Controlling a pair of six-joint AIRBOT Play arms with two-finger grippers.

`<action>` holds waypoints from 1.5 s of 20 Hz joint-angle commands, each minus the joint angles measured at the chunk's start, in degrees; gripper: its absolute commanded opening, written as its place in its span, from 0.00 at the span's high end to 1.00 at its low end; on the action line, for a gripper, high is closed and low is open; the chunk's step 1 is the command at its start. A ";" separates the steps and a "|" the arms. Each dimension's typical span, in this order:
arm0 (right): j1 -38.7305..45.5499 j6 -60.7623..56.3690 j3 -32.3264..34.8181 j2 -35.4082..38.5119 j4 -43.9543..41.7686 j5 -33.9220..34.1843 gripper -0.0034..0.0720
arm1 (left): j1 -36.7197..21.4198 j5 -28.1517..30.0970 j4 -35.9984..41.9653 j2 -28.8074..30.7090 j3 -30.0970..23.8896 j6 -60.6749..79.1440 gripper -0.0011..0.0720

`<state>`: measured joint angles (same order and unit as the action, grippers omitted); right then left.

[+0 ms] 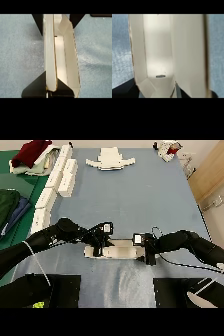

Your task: Fold the box.

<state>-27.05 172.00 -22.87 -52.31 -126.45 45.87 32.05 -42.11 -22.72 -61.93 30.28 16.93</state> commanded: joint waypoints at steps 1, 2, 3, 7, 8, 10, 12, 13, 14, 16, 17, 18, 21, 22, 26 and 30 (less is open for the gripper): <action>-0.13 -0.02 -0.02 0.72 -1.07 -0.02 0.08 | 0.02 0.00 -0.04 0.00 -0.02 0.00 0.97; -0.42 -0.02 0.00 0.07 -1.03 -0.22 0.09 | 0.02 0.00 -0.02 0.00 -0.02 0.00 0.97; -0.83 -0.02 0.07 -0.59 -1.05 -0.48 0.09 | 0.02 0.00 -0.02 0.00 -0.02 0.00 0.97; -1.99 -0.02 1.36 -2.12 -1.03 -2.51 0.09 | 0.02 0.00 -0.02 0.00 -0.02 -0.02 0.97; -1.99 -0.02 1.49 -2.12 -0.96 -2.51 0.09 | 0.02 0.00 -0.02 0.00 -0.02 0.00 0.97; -1.86 -0.02 1.53 -2.14 -0.59 -2.56 0.09 | 0.02 0.00 -0.02 0.00 -0.02 0.00 0.97; -1.86 -0.02 1.53 -2.14 -0.37 -2.54 0.31 | 0.02 0.00 -0.02 0.00 -0.02 0.00 0.97; -1.88 -0.02 1.53 -2.14 -0.35 -2.58 0.34 | 0.02 -0.02 -0.02 0.00 -0.02 0.00 0.97; -1.86 -0.02 1.53 -2.14 -0.22 -2.58 0.34 | 0.02 0.00 -0.02 0.00 -0.02 0.00 0.97; -1.86 -0.02 1.53 -2.14 0.24 -2.60 0.34 | 0.02 0.00 -0.02 0.00 -0.02 0.00 0.97; -1.86 -0.02 1.53 -2.14 0.28 -3.02 0.34 | 0.02 0.00 -0.02 0.00 -0.02 -0.02 0.97; -1.88 -0.02 1.51 -2.14 0.20 -3.45 0.34 | 0.02 0.00 -0.02 0.00 -0.02 0.00 0.97; -1.88 -0.02 1.40 -2.12 0.22 -3.41 0.34 | 0.02 0.00 -0.02 0.00 -0.02 -0.02 0.97; -1.88 -0.04 1.40 -2.12 0.22 -3.39 0.34 | 0.02 0.00 -0.02 0.00 -0.02 -0.02 0.97; -1.88 -0.04 1.40 -2.12 0.22 -3.37 0.34 | 0.02 0.00 -0.02 0.00 -0.02 -0.02 0.97; -1.88 -0.04 1.40 -2.12 0.22 -3.37 0.34 | 0.02 0.00 -0.02 0.00 -0.02 -0.02 0.97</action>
<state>-28.88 171.96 -21.41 -54.43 -126.21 42.54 32.05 -42.13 -22.74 -61.93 30.28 16.91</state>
